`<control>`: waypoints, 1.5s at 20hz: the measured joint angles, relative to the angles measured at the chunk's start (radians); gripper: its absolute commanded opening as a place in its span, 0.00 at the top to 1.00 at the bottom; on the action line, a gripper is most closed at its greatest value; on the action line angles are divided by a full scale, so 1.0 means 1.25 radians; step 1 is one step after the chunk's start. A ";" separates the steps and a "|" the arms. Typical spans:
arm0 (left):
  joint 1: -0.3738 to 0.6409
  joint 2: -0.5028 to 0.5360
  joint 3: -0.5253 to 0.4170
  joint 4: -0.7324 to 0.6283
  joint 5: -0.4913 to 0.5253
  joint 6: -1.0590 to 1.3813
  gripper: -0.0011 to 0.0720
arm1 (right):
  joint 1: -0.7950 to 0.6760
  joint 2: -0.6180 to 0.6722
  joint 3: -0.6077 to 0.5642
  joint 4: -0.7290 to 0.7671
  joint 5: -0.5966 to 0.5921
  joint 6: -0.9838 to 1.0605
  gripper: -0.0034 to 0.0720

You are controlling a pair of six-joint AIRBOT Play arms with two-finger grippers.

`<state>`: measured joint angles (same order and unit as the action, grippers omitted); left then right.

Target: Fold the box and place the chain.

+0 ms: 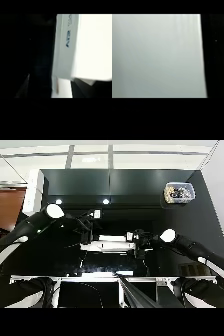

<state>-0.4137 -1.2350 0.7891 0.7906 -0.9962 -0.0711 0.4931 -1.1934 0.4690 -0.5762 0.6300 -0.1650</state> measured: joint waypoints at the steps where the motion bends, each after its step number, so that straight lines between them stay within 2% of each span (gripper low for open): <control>1: 0.002 0.025 0.001 0.034 -0.027 -0.056 0.48 | 0.000 0.000 0.000 0.000 0.000 0.000 0.31; 2: 0.003 0.051 0.002 0.067 -0.054 -0.124 0.75 | 0.000 0.000 0.000 0.000 0.000 0.000 0.31; 3: 0.005 0.071 0.002 0.098 -0.084 -0.186 0.96 | 0.000 0.000 0.000 -0.001 0.000 0.000 0.31; 4: 0.005 0.090 0.002 0.120 -0.124 -0.246 0.96 | 0.000 0.000 0.000 -0.002 0.001 -0.001 0.31; 5: 0.005 0.102 0.002 0.128 -0.163 -0.293 0.96 | 0.000 0.000 0.000 -0.003 0.002 -0.002 0.38; 7: 0.002 0.119 -0.006 0.107 -0.228 -0.363 0.96 | 0.000 0.000 0.000 -0.005 0.009 -0.005 0.75; 9: -0.011 0.128 -0.024 0.039 -0.247 -0.402 0.96 | 0.000 0.000 0.000 -0.007 0.011 -0.008 0.75; 11: -0.029 0.132 -0.047 -0.035 -0.215 -0.423 0.96 | 0.000 0.000 0.000 -0.009 0.014 -0.008 0.75; 15: -0.065 0.132 -0.088 -0.178 0.001 -0.431 0.96 | 0.000 0.000 0.000 -0.010 0.018 -0.009 0.75; 18: -0.078 0.108 -0.101 -0.226 0.176 -0.430 0.96 | 0.000 0.000 0.000 -0.010 0.019 -0.009 0.75; 20: -0.083 0.075 -0.104 -0.230 0.250 -0.425 0.96 | 0.000 0.000 0.000 -0.010 0.019 -0.010 0.75; 23: -0.086 0.021 -0.099 -0.185 0.286 -0.425 0.96 | 0.000 0.000 0.000 -0.010 0.019 -0.010 0.75; 30: -0.091 -0.034 -0.074 -0.137 0.257 -0.429 0.96 | 0.000 0.000 0.000 -0.009 0.019 -0.009 0.75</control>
<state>-0.5270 -1.2781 0.6968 0.6193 -0.6746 -0.6079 0.4931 -1.1934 0.4686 -0.5873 0.6537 -0.1764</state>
